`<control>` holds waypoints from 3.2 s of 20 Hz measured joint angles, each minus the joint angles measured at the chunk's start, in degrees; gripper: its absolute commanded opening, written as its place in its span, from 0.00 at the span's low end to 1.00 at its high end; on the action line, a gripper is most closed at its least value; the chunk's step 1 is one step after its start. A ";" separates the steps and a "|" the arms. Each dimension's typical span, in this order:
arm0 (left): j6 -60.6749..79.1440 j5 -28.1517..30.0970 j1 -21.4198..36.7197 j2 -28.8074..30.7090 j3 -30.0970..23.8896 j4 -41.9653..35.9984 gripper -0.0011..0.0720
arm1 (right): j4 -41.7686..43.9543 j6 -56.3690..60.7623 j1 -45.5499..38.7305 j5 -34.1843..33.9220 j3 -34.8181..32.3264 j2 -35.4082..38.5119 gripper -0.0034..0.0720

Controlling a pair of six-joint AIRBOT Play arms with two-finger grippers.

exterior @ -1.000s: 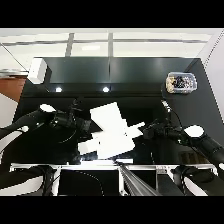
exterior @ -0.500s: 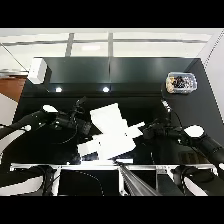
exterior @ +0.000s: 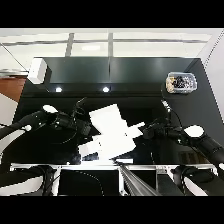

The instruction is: Fold the box and place the chain.

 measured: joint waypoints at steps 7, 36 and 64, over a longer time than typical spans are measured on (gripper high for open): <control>0.13 1.66 -2.75 -0.04 0.22 2.23 0.49 | -0.02 0.13 0.00 -0.20 0.00 0.00 0.10; 27.30 17.16 -15.58 8.24 7.21 16.06 0.05 | -36.52 8.09 -25.81 18.43 24.24 3.69 0.98; 38.32 24.30 -16.76 5.27 5.40 15.80 0.06 | -24.02 -26.27 5.14 6.64 4.35 3.65 0.98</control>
